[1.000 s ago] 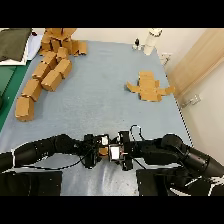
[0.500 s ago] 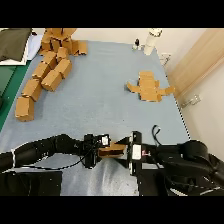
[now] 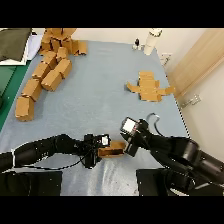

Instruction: Fold the box.

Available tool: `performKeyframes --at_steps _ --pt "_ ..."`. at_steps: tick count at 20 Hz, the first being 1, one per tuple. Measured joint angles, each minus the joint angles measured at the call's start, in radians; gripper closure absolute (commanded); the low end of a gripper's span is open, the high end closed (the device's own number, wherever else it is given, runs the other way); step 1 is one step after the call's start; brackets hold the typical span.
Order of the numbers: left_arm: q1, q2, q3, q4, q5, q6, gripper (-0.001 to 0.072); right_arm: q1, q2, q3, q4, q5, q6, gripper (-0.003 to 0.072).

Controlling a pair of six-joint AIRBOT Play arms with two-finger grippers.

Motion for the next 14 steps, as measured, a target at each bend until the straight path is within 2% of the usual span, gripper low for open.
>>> performKeyframes --at_steps 4,8,9,11,14 --pt "0.000 0.000 0.000 0.000 0.000 0.000 0.0232 0.031 -0.122 0.000 0.080 0.079 -0.048 0.0593" --pt "0.000 0.000 0.000 0.000 0.000 0.000 0.0232 0.077 -0.127 0.000 0.208 0.081 -0.190 0.0591" --pt "0.000 0.000 0.000 0.000 0.000 0.000 0.0231 0.087 -0.117 0.000 0.234 0.068 -0.220 0.0573" --pt "0.000 0.000 0.000 0.000 0.000 0.000 0.0231 0.103 -0.101 0.000 0.280 0.034 -0.278 0.0438" --pt "0.000 0.000 0.000 0.000 0.000 0.000 0.0232 0.114 -0.088 0.000 0.342 -0.026 -0.356 0.0438"
